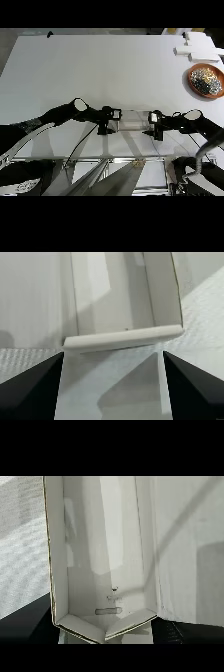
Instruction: Fold the box and place the chain.
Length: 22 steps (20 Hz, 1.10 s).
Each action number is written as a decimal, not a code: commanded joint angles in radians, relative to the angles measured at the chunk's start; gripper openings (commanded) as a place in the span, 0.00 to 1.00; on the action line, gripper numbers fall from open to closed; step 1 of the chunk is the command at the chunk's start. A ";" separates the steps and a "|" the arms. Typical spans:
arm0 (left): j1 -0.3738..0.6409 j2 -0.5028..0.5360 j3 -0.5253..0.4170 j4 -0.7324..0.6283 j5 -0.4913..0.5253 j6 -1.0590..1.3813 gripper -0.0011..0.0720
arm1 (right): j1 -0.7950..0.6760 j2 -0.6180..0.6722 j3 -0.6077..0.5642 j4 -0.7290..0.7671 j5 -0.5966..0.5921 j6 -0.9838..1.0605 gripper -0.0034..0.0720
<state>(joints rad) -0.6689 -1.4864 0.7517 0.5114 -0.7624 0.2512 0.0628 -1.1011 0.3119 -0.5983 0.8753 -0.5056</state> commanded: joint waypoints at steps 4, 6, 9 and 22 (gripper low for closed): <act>-0.030 -0.002 0.000 -0.046 0.010 -0.079 0.97 | 0.000 0.000 0.000 0.000 0.000 0.000 0.46; -0.032 -0.002 0.000 -0.055 0.026 -0.075 0.97 | 0.000 0.000 0.000 0.000 0.000 0.000 0.46; -0.032 -0.003 0.000 -0.055 0.033 -0.075 0.97 | 0.000 0.000 0.000 0.000 0.000 0.000 0.46; -0.068 -0.034 0.000 -0.089 0.086 -0.040 0.97 | 0.000 0.000 0.000 0.000 0.000 0.000 0.46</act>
